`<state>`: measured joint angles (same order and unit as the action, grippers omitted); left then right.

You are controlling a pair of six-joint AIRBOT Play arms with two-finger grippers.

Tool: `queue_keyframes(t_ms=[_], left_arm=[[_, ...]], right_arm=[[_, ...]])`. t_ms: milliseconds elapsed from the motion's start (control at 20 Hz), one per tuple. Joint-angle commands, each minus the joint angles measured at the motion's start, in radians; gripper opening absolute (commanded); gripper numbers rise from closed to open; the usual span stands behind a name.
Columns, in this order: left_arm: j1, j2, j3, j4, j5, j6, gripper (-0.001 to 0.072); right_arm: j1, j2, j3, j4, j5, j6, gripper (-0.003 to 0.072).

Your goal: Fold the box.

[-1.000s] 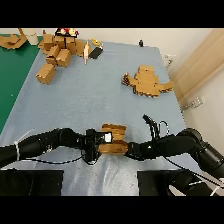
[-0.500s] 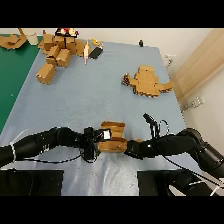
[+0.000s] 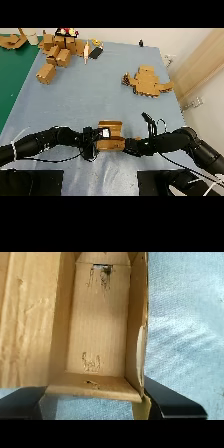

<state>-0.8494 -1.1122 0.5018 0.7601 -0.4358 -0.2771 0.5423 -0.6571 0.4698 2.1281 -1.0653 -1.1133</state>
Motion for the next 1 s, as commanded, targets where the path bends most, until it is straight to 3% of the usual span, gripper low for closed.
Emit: queue_keyframes(t_ms=[0,750,800,950], left_arm=[[0.001,-0.002,0.0,0.003,0.002,-0.001,0.0589],[0.001,-0.002,0.0,0.002,0.021,-0.001,0.0593],[0.001,-0.002,0.0,0.002,0.017,-0.002,0.072],[0.001,-0.002,0.0,-0.002,0.012,-0.003,0.072]], right_arm=[[0.001,-0.009,0.0,0.0,0.003,-0.005,0.0004],[0.001,-0.009,0.0,-0.003,0.003,-0.025,0.0004],[0.001,-0.009,0.0,-0.003,0.003,-0.025,0.0004],[0.001,-0.009,0.0,-0.003,0.002,-0.025,0.0004]])
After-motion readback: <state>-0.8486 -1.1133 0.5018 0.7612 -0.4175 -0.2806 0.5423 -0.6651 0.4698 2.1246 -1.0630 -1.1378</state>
